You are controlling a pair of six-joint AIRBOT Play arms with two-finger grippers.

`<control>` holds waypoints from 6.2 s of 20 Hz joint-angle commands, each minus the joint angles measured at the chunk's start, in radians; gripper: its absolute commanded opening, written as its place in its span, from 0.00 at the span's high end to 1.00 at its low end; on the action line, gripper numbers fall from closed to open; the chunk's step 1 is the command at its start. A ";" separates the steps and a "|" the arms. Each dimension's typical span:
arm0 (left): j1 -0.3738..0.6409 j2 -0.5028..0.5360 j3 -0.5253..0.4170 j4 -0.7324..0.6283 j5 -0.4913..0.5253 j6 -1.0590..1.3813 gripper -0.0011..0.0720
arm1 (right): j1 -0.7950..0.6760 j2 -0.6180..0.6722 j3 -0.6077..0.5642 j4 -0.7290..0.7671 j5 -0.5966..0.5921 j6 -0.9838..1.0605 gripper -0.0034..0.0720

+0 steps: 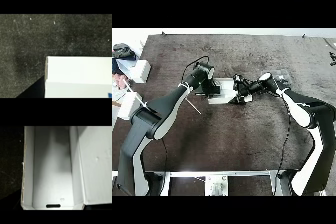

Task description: Fold the box and place the chain.

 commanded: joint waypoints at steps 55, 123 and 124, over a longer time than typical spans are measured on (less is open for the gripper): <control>0.487 0.111 -0.394 -1.191 0.072 2.256 0.12 | -0.002 0.000 0.000 -0.002 -0.001 0.000 0.33; 0.341 -0.018 -0.396 -1.258 0.167 2.612 0.03 | -0.002 0.000 0.000 -0.002 -0.001 0.000 0.33; 0.341 -0.019 -0.396 -1.256 0.169 2.612 0.03 | -0.002 0.000 0.000 -0.002 -0.001 0.000 0.33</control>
